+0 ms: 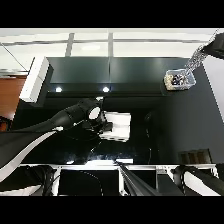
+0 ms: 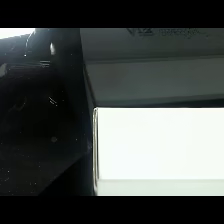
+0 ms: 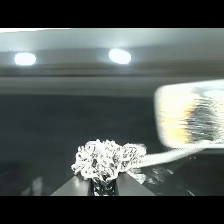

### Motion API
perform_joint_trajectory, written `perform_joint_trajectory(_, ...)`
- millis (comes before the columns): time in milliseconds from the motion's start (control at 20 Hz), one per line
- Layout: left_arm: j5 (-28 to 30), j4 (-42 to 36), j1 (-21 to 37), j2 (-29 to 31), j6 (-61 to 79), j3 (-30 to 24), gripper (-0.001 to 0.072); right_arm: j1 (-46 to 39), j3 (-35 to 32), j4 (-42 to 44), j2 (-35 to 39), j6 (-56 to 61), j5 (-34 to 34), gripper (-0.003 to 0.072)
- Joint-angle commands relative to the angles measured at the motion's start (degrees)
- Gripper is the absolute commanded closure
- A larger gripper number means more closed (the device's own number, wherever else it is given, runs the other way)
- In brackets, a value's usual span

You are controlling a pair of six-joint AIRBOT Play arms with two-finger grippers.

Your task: Fold the box and place the chain.

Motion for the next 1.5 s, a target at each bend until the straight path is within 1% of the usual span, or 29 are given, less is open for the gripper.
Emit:
perform_joint_trajectory(0, 0.0, 0.0, 0.0, 0.0, 0.0, 0.0, 0.0682, 0.0, -4.5, 13.7, 8.4, -7.1, 6.4, 0.0675)
perform_joint_trajectory(150, 0.0, 0.0, 0.0, 0.0, 0.0, 0.0, 0.0682, 0.2, -15.3, 22.8, 15.0, -11.0, 9.9, 0.0676)
perform_joint_trajectory(250, 0.0, 0.0, 0.0, 0.0, 0.0, 0.0, 0.0681, 2.2, -23.7, 24.9, 18.4, -11.4, 10.4, 0.0676)
perform_joint_trajectory(350, 0.0, 0.0, 0.0, 0.0, 0.0, 0.0, 0.0682, 5.9, -30.6, 26.1, 19.7, -11.3, 9.2, 0.0675)
perform_joint_trajectory(400, 0.0, 0.0, 0.0, 0.0, 0.0, 0.0, 0.0682, 8.8, -33.9, 27.1, 19.7, -11.3, 7.2, 0.0676)
perform_joint_trajectory(600, 0.0, 0.0, 0.0, 0.0, 0.0, 0.0, 0.0682, 24.8, -45.0, 27.7, 19.1, -8.5, -10.4, 0.0676)
perform_joint_trajectory(750, 0.1, 0.0, 0.0, 0.0, 0.0, 0.0, 0.0682, 34.9, -47.4, 27.4, 17.0, -5.7, -21.2, 0.0675)
perform_joint_trajectory(850, 0.0, 0.0, 0.0, 0.0, 0.0, 0.0, 0.0681, 38.0, -47.5, 27.4, 15.1, -4.8, -26.8, 0.0676)
perform_joint_trajectory(900, 0.0, 0.0, 0.0, 0.0, 0.0, 0.0, 0.0682, 38.6, -47.5, 27.4, 14.1, -4.8, -28.4, 0.0675)
perform_joint_trajectory(1000, 0.0, 0.0, 0.0, 0.0, 0.0, 0.0, 0.0682, 38.6, -47.5, 25.8, 11.9, -4.5, -29.1, 0.0675)
perform_joint_trajectory(1150, 0.0, 0.0, 0.0, 0.0, 0.0, 0.0, 0.0682, 38.8, -48.2, 20.2, 9.7, -0.9, -28.9, 0.0675)
perform_joint_trajectory(1350, 0.2, 0.0, 0.0, 0.0, 0.0, 0.0, 0.0681, 39.1, -48.7, 20.0, 9.0, -0.4, -25.7, 0.0674)
perform_joint_trajectory(1450, 0.2, 0.1, 0.0, 0.0, 0.0, 0.0, 0.0682, 39.5, -48.7, 18.8, 9.0, 0.5, -25.7, 0.0672)
